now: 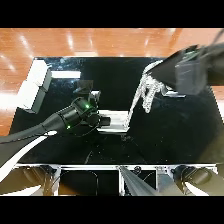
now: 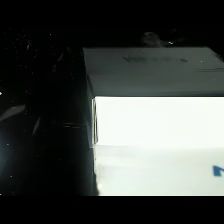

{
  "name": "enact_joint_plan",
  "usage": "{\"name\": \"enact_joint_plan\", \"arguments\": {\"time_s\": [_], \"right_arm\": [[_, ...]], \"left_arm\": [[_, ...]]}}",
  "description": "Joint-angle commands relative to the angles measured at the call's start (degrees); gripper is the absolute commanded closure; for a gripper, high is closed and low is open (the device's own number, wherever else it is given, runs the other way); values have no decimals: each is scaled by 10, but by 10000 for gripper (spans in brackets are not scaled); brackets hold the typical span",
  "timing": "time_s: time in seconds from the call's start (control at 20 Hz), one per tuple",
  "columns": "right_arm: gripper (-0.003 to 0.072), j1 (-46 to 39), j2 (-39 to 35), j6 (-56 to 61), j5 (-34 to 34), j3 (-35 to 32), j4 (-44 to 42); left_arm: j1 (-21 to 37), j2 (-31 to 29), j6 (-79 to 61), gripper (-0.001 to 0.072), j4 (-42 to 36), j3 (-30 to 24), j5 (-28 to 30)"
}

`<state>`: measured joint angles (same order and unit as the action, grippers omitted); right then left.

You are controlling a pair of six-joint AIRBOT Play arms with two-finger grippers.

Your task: Fold the box and place the chain.

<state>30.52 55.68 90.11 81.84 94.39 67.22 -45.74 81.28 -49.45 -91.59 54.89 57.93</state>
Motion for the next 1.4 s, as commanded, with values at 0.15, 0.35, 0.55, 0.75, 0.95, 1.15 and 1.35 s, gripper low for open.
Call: {"name": "enact_joint_plan", "arguments": {"time_s": [0.15,0.35,0.55,0.75,0.95,1.15,1.35], "right_arm": [[660,6,59,-37,-45,-24,-89],[660,36,93,-53,-81,-24,-90],[660,37,97,-64,-162,-24,-87],[660,30,97,-71,-217,-19,-86],[659,8,97,-75,-207,11,-83],[659,3,97,-72,-132,13,-87],[660,3,97,-54,-31,13,-64]], "left_arm": [[0,0,0,691,0,0,0],[0,0,0,691,0,0,0],[0,0,0,691,0,0,1],[0,0,0,691,0,0,1],[0,0,0,691,0,0,0],[0,0,0,691,0,0,0],[0,0,0,691,0,0,-1]]}}
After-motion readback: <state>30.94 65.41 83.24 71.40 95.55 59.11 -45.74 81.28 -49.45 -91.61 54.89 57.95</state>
